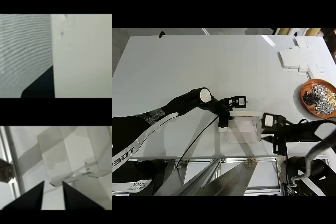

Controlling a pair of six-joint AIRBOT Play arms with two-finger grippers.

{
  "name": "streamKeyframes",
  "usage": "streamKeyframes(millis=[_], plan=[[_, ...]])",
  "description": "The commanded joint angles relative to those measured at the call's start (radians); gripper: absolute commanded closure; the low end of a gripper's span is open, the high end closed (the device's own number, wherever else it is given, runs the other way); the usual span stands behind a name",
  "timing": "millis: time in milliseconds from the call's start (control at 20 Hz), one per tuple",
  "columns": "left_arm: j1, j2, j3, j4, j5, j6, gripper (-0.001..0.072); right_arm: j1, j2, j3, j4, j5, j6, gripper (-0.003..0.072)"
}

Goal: Fold the box and place the chain.

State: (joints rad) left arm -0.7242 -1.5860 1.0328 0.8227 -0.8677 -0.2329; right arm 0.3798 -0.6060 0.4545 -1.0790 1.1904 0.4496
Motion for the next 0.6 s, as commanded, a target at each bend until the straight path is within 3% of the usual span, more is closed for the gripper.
streamKeyframes(millis=[0, 50, 100, 250, 350, 550], plan=[[-0.001, 0.0, -0.001, 0.001, -0.001, 0.0, 0.0699, 0.071, -0.026, -0.084, -0.047, -0.165, -0.137, 0.0194], [-0.001, 0.0, -0.001, 0.0, 0.0, 0.0, 0.0699, 0.089, -0.026, -0.105, -0.068, -0.229, -0.137, 0.0083], [-0.001, 0.0, -0.001, 0.0, -0.001, 0.0, 0.0699, 0.111, -0.026, -0.125, -0.089, -0.291, -0.135, 0.0062], [-0.001, 0.0, -0.001, 0.0, -0.001, 0.0, 0.0699, 0.181, -0.026, -0.184, -0.146, -0.407, -0.136, 0.0057], [-0.001, 0.0, -0.001, 0.001, 0.0, 0.0, 0.0699, 0.204, -0.026, -0.23, -0.171, -0.476, -0.136, -0.0008], [-0.001, 0.0, -0.001, 0.0, 0.0, 0.0, 0.0699, 0.216, -0.026, -0.261, -0.174, -0.503, -0.136, -0.0008]])
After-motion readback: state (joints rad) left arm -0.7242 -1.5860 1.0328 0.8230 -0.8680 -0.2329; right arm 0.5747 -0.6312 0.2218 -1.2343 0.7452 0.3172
